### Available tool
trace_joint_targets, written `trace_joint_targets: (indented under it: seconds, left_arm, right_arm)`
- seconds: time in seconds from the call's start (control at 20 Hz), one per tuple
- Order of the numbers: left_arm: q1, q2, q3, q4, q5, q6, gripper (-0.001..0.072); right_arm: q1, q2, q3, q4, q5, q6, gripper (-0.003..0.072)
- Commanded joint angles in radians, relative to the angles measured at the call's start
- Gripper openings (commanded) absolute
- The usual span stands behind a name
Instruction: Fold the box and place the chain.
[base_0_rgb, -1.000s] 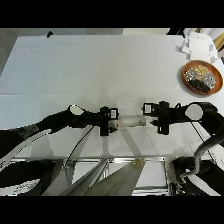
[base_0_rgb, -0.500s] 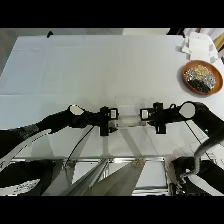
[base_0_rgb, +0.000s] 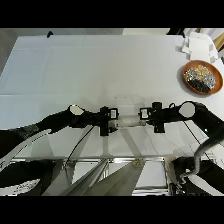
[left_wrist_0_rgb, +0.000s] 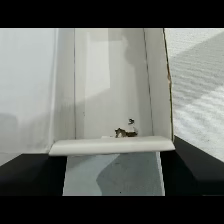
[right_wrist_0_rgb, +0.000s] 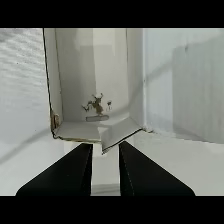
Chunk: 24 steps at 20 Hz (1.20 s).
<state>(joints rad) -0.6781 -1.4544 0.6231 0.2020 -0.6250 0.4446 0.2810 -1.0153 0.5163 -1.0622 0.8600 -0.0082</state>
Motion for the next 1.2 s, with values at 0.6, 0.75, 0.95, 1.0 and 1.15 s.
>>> trace_joint_targets:
  seconds: [0.6, 0.75, 0.95, 1.0, 1.15]
  left_arm:
    - [-0.001, 0.000, 0.000, 0.000, 0.000, 0.000, 0.0250]
    - [-0.001, 0.000, 0.000, 0.000, 0.000, 0.000, 0.0250]
    - [-0.001, 0.000, 0.000, 0.000, 0.000, 0.000, 0.0250]
    - [-0.001, 0.000, 0.000, 0.000, 0.000, 0.000, 0.0250]
    - [-0.001, 0.000, 0.000, 0.000, 0.000, 0.000, 0.0250]
  right_arm:
    - [0.040, -0.001, -0.026, 0.090, -0.052, -0.045, 0.0151]
    - [0.040, -0.001, -0.026, 0.129, -0.068, -0.045, 0.0152]
    - [0.040, -0.001, -0.034, 0.129, -0.078, -0.045, 0.0157]
    - [0.040, -0.001, -0.042, 0.130, -0.090, -0.045, 0.0192]
    - [0.040, -0.001, -0.049, 0.137, -0.102, -0.045, 0.0241]
